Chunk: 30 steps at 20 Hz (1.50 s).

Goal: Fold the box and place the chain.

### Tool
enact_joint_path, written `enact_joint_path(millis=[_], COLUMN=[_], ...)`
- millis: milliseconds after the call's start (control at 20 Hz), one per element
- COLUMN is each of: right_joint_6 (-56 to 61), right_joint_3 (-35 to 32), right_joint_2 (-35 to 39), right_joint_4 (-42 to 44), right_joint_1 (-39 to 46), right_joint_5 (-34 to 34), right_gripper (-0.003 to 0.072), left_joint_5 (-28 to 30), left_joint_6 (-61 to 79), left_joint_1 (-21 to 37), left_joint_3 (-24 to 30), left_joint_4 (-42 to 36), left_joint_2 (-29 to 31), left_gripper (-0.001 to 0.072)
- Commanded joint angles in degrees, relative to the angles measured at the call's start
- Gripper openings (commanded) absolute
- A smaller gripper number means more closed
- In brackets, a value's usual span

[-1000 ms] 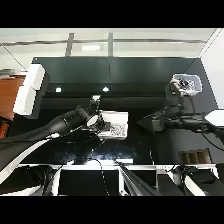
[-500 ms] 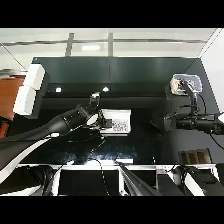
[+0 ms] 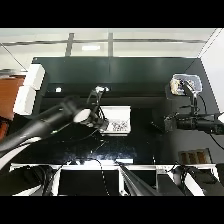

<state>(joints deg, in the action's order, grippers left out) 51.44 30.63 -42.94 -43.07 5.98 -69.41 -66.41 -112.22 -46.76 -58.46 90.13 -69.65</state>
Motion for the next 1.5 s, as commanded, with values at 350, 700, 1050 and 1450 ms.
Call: enact_joint_path(millis=[350, 700, 1050, 1450], right_joint_6=[0.2, 0.2, -0.2, -0.2], right_joint_3=[0.1, 0.1, 0.1, 0.1], right_joint_2=[0.0, 0.0, 0.0, 0.0], right_joint_4=[0.2, -0.5, -1.0, -3.6], right_joint_1=[0.0, 0.0, 0.0, 0.0], right_joint_5=[3.0, 2.6, 4.2, 8.5], right_gripper=[0.0704, 0.0703, 0.0702, 0.0702], left_joint_5=[-8.6, -2.8, -1.5, 1.7], left_joint_6=[50.9, 66.1, 90.9, 122.1], left_joint_1=[28.3, 48.5, 47.0, 39.5], left_joint_3=[6.7, 13.1, 14.8, 18.3], left_joint_4=[-23.7, -32.1, -46.6, -46.4], left_joint_2=[30.3, 27.7, 15.0, 6.1], left_gripper=[0.0714, 0.0713, 0.0712, 0.0709])
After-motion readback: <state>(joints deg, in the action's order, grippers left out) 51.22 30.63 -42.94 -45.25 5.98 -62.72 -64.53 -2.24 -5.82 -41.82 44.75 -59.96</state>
